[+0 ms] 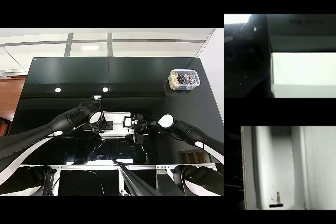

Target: Fold the box and place the chain.

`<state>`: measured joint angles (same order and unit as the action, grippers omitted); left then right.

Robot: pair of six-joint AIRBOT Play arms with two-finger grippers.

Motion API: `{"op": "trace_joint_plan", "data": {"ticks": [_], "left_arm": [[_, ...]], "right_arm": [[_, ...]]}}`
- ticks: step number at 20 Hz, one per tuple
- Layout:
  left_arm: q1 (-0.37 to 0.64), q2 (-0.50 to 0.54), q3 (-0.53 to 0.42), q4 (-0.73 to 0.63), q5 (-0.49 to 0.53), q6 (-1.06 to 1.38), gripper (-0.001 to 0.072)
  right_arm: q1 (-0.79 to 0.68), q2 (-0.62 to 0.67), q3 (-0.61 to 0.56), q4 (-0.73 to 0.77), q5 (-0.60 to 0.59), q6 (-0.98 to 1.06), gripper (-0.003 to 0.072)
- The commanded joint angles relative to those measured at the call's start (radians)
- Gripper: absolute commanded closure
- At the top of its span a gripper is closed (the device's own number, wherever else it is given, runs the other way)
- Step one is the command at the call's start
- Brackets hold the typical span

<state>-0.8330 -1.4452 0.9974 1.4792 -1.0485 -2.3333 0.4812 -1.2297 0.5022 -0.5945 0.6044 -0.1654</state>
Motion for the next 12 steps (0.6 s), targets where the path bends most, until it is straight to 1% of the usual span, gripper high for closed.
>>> {"op": "trace_joint_plan", "data": {"ticks": [1, 3, 5, 8, 12], "left_arm": [[0.001, 0.0, 0.001, 0.0, -0.001, -0.001, 0.0678], [0.001, 0.0, 0.001, 0.0, -0.004, -0.001, 0.0678], [0.001, 0.0, 0.001, 0.001, -0.009, 0.005, 0.0678], [0.002, 0.002, 0.001, 0.006, -0.009, 0.007, 0.0678], [0.018, 0.009, 0.001, 0.025, -0.018, 0.046, 0.0678]], "right_arm": [[0.001, 0.0, 0.0, 0.0, 0.01, 0.001, 0.0558], [0.001, 0.0, 0.0, -0.002, 0.022, 0.006, 0.0545], [0.001, 0.004, 0.0, -0.002, 0.025, 0.047, 0.0024], [0.0, 0.045, 0.0, -0.019, 0.068, 0.056, 0.0024], [-0.002, 0.13, 0.0, -0.184, 0.151, 0.093, 0.0025]]}}
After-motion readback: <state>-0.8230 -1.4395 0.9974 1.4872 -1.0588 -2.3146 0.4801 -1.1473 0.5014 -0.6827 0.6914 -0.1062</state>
